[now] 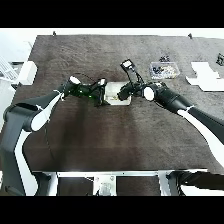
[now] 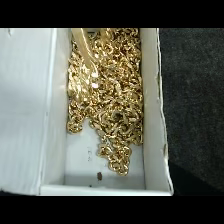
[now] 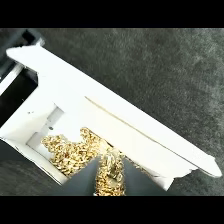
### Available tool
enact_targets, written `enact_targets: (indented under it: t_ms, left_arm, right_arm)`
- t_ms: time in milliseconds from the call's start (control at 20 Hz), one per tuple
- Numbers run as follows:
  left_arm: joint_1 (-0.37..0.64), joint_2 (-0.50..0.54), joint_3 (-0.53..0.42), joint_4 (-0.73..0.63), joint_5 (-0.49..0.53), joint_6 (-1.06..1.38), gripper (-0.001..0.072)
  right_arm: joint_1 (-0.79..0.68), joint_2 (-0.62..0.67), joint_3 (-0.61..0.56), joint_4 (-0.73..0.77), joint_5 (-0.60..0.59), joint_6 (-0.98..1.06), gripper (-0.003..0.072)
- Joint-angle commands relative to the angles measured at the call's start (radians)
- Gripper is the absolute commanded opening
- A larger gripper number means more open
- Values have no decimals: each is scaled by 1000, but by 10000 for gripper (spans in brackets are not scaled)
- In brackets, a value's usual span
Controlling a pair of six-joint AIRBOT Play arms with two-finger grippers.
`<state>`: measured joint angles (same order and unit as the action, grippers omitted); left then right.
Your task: Fold the box and place the chain.
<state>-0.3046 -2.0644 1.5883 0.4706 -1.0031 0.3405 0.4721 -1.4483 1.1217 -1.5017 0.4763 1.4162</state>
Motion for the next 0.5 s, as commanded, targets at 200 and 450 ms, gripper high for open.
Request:
enact_targets:
  t_ms: [200, 450]
  left_arm:
    - [0, 0, 0, 0, 0, 0, 357]
    - [0, 0, 0, 0, 0, 0, 357]
  right_arm:
    - [-10, 47, 85, 2, 144, -146, 391]
    - [-110, 115, 174, 53, 148, -291, 378]
